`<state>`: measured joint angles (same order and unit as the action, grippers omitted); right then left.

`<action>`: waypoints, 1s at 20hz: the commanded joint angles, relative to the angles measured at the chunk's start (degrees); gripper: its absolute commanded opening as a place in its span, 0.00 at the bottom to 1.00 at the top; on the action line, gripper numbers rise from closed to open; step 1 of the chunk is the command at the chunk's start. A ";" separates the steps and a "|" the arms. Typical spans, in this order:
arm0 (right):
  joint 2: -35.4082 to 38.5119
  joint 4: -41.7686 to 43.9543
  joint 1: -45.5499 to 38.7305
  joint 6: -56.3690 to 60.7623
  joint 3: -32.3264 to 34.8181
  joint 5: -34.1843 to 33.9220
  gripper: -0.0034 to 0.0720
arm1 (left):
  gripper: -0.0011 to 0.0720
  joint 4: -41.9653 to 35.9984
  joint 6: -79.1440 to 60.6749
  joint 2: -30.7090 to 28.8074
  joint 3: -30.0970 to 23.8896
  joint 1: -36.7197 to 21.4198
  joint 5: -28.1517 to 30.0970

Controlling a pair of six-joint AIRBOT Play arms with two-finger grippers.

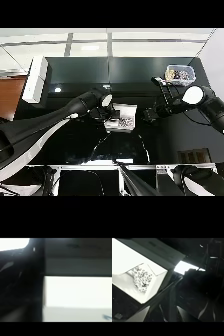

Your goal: Fold the box and place the chain.

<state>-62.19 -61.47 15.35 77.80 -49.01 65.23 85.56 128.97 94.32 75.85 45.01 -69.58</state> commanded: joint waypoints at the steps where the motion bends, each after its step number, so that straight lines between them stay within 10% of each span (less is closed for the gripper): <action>1: 0.13 -0.76 -0.24 -0.09 0.00 0.50 0.58 | 1.00 -0.09 -4.72 -2.12 1.44 -0.35 -3.56; 7: 0.13 -1.64 -0.24 -0.04 0.00 0.55 0.58 | 1.00 9.86 -17.14 -15.89 -2.10 -1.18 -5.51; 10: 0.13 -1.64 -0.24 1.31 0.00 0.57 0.58 | 1.00 9.18 -17.59 -21.81 -11.93 -11.34 -4.28; 16: 0.13 -1.62 -0.24 2.62 0.00 0.59 0.58 | 0.99 -41.11 -61.61 -24.61 -31.21 -33.44 11.02; 20: 0.13 -1.64 -0.24 3.26 0.00 0.46 0.58 | 0.99 -49.83 -101.46 -24.41 -35.04 -32.96 9.35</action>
<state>-62.11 -63.13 15.14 80.62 -49.01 65.76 47.81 59.90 70.17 44.58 13.54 -61.25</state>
